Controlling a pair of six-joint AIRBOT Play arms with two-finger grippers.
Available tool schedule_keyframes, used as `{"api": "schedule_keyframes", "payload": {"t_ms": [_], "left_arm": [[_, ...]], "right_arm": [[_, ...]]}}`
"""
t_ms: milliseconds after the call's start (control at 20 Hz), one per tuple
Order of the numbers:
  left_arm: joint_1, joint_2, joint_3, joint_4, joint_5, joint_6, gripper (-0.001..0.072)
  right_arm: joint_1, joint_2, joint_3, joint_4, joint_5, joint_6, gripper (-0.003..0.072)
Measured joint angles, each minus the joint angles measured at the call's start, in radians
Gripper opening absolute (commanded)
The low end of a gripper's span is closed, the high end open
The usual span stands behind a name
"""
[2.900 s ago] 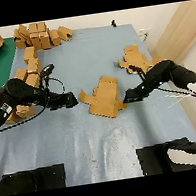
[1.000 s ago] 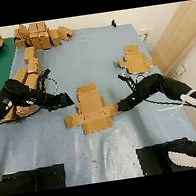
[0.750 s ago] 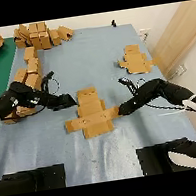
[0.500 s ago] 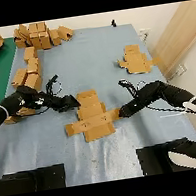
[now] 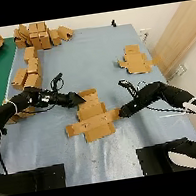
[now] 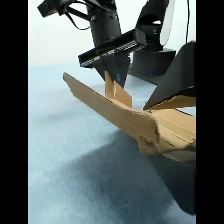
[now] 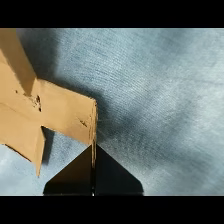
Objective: Fold the box.
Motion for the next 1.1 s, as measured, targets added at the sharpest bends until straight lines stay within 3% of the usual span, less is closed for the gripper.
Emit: {"api": "schedule_keyframes", "payload": {"t_ms": [250,300,350,950,1000,1100], "left_arm": [[-0.031,-0.018,0.019,-0.006,-0.018,0.029,0.0351],[-0.032,-0.02,0.021,-0.005,-0.023,0.032,0.0289],[-0.034,-0.02,0.021,-0.004,-0.024,0.034,0.0096],[-0.038,-0.022,0.023,-0.002,-0.079,0.094,0.008],[-0.038,-0.022,0.023,-0.002,-0.083,0.1,0.0006],[-0.038,-0.022,0.023,-0.003,-0.087,0.117,0.0011]], "right_arm": [[0.0,0.0,0.0,-0.001,0.003,-0.001,0.0001],[0.0,0.0,0.0,-0.001,0.004,-0.001,0.0001],[0.0,0.0,0.0,-0.001,0.004,-0.001,0.0001],[0.0,0.0,0.0,-0.002,0.007,-0.001,0.0001],[0.0,0.0,0.0,-0.002,0.007,-0.002,0.0001],[0.0,0.0,0.0,-0.002,0.008,-0.002,0.0001]]}}
